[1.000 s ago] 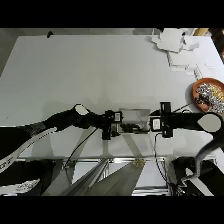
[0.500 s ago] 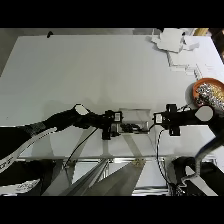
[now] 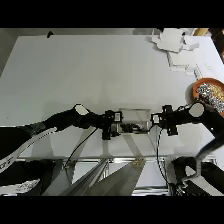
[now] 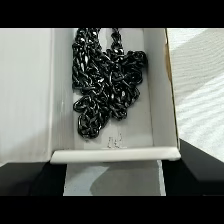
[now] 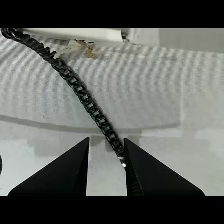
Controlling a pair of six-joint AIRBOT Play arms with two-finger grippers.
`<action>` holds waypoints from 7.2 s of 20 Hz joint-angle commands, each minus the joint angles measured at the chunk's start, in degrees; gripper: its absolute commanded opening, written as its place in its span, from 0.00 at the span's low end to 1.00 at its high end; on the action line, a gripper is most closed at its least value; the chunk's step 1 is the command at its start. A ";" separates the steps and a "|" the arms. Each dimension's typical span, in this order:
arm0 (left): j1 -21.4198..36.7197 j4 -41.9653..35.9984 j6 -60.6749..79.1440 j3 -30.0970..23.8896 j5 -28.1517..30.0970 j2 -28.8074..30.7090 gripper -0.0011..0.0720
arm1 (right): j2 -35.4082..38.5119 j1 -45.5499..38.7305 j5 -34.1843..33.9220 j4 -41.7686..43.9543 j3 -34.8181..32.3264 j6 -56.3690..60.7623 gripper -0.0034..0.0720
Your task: Fold the box and place the chain.
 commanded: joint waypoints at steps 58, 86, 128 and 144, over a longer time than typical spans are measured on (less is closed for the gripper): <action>-0.02 0.00 0.00 0.00 0.02 0.04 0.31 | -11.52 -7.52 6.34 2.95 11.15 1.79 0.38; 0.00 0.02 0.00 0.00 0.02 0.04 0.31 | 17.27 -2.51 25.97 6.05 10.27 13.29 0.08; -0.02 0.00 0.00 0.00 -0.44 0.04 0.31 | -9.55 -0.61 6.34 -6.73 12.02 6.69 0.33; -0.02 0.00 0.00 0.00 -0.44 0.04 0.31 | -7.52 -0.61 10.78 -8.28 12.02 10.29 0.08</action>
